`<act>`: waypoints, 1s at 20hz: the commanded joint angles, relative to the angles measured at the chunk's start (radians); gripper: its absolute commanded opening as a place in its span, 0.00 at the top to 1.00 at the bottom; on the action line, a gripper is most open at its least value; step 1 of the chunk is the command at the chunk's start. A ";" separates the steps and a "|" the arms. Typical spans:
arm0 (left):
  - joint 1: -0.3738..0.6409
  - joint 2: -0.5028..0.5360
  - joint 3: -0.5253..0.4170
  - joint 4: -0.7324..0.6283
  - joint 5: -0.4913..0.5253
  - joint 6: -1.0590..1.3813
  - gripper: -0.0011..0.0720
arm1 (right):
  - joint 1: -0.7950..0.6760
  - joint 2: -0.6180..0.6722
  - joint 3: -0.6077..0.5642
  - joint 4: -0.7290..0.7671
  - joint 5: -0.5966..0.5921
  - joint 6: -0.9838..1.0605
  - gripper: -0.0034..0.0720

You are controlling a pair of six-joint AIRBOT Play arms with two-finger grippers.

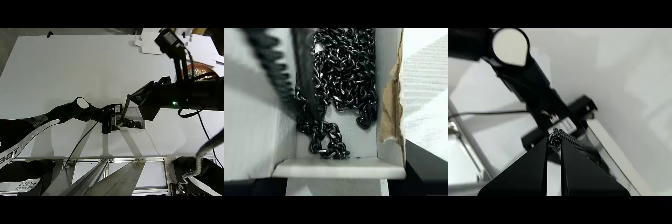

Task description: Fold the box and place the chain.

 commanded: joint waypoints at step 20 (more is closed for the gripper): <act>0.001 0.001 0.000 0.000 0.000 0.000 0.70 | -0.147 -0.380 0.150 -0.048 0.164 -0.302 0.94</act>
